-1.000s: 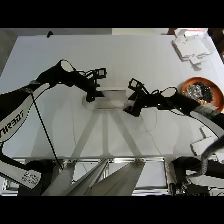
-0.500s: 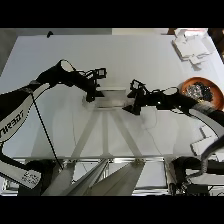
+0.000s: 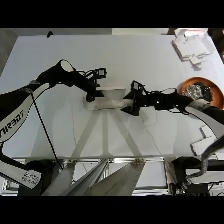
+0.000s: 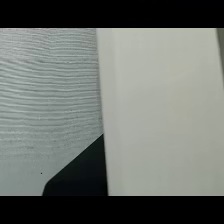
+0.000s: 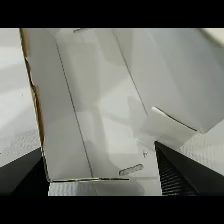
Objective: Fold the box and place the chain.
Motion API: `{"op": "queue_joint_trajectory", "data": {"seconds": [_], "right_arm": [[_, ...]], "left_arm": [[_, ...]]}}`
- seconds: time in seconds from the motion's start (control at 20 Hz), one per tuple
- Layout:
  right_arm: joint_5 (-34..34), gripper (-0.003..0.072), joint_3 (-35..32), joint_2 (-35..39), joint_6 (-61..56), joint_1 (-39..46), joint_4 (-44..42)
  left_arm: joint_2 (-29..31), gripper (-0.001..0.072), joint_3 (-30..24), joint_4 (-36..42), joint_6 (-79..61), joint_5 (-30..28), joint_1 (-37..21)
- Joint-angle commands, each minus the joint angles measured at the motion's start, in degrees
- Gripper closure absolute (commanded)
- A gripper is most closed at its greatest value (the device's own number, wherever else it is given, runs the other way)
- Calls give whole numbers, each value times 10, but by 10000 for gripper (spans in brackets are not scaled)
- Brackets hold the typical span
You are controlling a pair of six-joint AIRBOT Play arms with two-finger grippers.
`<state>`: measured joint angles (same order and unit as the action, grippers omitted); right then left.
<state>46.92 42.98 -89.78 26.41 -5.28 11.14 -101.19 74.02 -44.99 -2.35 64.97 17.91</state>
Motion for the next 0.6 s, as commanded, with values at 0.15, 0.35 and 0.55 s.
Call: {"op": "queue_joint_trajectory", "data": {"seconds": [0.15,0.35,0.55], "right_arm": [[-4,-2,3,9,-81,0,55],[12,-2,30,10,-81,0,94],[7,-2,50,9,-54,1,106]], "left_arm": [[0,694,0,0,0,0,0],[0,694,0,0,0,0,0],[0,694,0,0,0,0,0]]}}
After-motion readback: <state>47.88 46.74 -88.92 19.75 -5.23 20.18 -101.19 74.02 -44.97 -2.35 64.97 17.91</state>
